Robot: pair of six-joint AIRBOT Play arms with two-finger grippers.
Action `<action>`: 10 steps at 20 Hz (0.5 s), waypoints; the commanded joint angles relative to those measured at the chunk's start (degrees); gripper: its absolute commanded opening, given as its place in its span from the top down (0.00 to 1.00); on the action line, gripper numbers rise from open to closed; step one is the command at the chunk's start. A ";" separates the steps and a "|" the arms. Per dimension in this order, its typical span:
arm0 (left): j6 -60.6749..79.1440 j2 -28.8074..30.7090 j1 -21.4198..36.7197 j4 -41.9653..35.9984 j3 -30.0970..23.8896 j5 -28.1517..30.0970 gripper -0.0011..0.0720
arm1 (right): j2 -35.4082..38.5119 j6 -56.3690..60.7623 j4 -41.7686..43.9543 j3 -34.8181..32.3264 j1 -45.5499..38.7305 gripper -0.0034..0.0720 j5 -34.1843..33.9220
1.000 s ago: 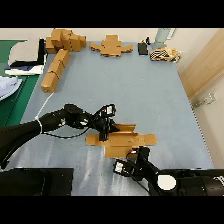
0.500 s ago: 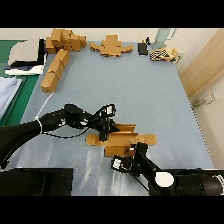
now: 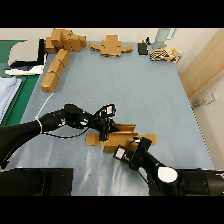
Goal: Fold the box.
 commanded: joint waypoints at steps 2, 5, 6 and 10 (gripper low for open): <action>0.00 -0.02 0.00 0.00 -0.02 0.00 0.97 | 7.74 -12.07 3.80 -1.20 -8.04 0.00 4.92; 0.00 -0.02 0.00 0.00 -0.02 0.09 0.97 | 11.85 -16.72 4.94 -3.02 -13.73 0.00 8.31; 0.00 -0.02 0.00 0.00 -0.02 0.07 0.97 | 11.96 -20.39 6.47 -3.19 -16.35 0.00 10.69; 0.00 -0.02 0.00 0.00 -0.02 0.00 0.97 | 11.87 -47.39 24.63 -3.13 -32.11 0.01 23.54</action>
